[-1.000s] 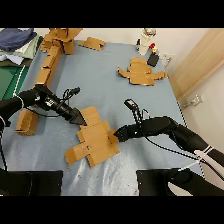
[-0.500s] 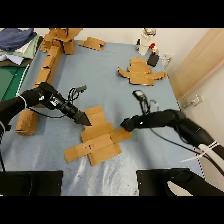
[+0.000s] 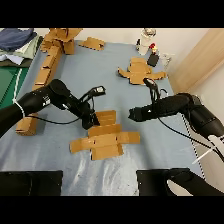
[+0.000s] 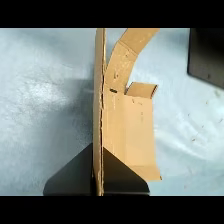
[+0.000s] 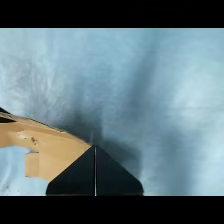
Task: Fold the box.
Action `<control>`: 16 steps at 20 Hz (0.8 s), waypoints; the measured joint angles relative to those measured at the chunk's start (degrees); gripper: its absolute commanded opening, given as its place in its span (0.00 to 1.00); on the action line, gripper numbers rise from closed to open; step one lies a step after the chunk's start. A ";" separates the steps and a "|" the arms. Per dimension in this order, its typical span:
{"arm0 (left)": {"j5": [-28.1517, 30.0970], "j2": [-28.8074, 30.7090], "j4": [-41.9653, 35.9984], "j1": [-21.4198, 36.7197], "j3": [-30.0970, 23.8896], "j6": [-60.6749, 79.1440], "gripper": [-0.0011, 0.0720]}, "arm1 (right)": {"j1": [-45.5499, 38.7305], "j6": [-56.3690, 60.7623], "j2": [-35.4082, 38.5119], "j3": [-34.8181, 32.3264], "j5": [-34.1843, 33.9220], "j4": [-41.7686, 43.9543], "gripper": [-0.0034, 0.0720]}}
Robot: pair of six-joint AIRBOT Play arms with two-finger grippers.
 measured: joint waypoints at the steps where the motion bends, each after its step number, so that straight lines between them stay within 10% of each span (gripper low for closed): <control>1: 1.27 0.26 0.94 -0.98 -0.26 0.70 0.03 | 1.18 1.27 0.00 -0.28 -1.07 0.07 0.05; 16: 8.33 2.32 1.75 -3.39 -2.16 3.04 0.03 | 11.10 19.45 -0.04 -17.75 12.26 -16.00 0.05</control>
